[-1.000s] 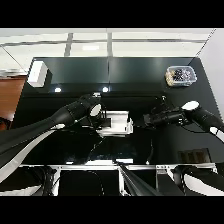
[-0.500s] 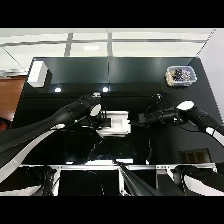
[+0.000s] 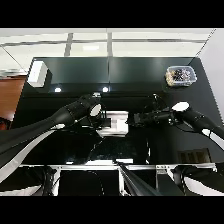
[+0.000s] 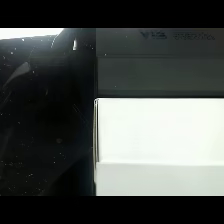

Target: Fold the box and place the chain.

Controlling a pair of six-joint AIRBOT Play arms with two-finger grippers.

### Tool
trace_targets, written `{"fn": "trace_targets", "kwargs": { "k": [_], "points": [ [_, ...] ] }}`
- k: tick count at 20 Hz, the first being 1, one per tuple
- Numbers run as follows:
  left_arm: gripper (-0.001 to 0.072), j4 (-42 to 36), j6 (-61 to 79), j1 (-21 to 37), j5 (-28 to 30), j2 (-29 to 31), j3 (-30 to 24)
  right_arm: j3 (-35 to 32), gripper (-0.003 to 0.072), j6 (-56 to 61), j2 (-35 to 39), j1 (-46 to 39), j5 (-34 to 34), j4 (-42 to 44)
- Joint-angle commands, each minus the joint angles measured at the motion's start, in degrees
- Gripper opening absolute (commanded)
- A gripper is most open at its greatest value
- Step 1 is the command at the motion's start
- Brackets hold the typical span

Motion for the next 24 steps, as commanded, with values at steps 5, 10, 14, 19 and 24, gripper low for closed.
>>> {"fn": "trace_targets", "kwargs": {
  "k": [5,10,14,19,24],
  "points": [
    [0.0028,0.02,0.00,0.02,0.04,0.04,-0.02,1.86,0.0328,10.69,0.00,3.98,-2.84,-9.25],
    [0.0028,0.02,0.00,0.02,0.04,0.04,-0.02,5.09,0.0327,20.90,0.00,9.51,-6.88,-18.23],
    [0.0028,0.02,0.00,0.02,0.09,0.04,-0.02,9.77,0.0327,38.75,-0.02,15.02,-9.60,-32.46],
    [0.0028,0.02,0.00,0.02,0.04,0.04,-0.02,16.37,0.0307,54.62,-1.44,21.27,-5.77,-52.35],
    [0.0028,0.04,0.00,0.04,0.42,0.04,-0.02,21.38,0.0307,67.28,-5.88,26.21,-2.36,-61.72]
  ]
}}
